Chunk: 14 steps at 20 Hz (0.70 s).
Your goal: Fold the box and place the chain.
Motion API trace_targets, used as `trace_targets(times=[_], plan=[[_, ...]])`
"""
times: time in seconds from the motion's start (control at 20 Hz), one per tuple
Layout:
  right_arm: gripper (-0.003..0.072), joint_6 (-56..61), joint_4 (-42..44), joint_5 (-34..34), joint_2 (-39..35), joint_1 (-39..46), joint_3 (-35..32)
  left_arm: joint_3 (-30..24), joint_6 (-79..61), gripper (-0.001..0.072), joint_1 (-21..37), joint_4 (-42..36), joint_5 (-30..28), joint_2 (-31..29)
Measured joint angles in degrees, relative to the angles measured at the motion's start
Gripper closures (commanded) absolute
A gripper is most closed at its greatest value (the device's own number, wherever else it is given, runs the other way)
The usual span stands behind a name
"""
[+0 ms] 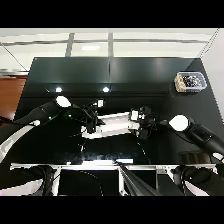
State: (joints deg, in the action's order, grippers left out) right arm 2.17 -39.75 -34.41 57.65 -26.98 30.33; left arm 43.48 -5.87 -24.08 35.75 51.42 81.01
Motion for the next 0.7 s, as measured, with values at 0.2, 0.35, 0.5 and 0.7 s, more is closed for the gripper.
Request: trace_targets(times=[0.2,0.35,0.5,0.7], plan=[[0.0003,-5.8,6.0,-1.8,2.5,1.2,0.3,0.0,0.0,0.0682,0.0,0.0,0.0,0.0],[0.0003,-9.0,9.3,-3.3,4.2,1.6,0.3,0.0,0.0,0.0681,0.0,0.0,0.1,0.0],[0.0003,-10.9,10.9,-5.3,5.7,1.7,0.4,0.0,-0.1,0.0681,0.0,0.0,0.2,0.0],[0.0003,-12.3,11.5,-7.2,8.8,1.7,0.4,0.0,-0.2,0.0681,0.0,0.0,0.2,0.0]])
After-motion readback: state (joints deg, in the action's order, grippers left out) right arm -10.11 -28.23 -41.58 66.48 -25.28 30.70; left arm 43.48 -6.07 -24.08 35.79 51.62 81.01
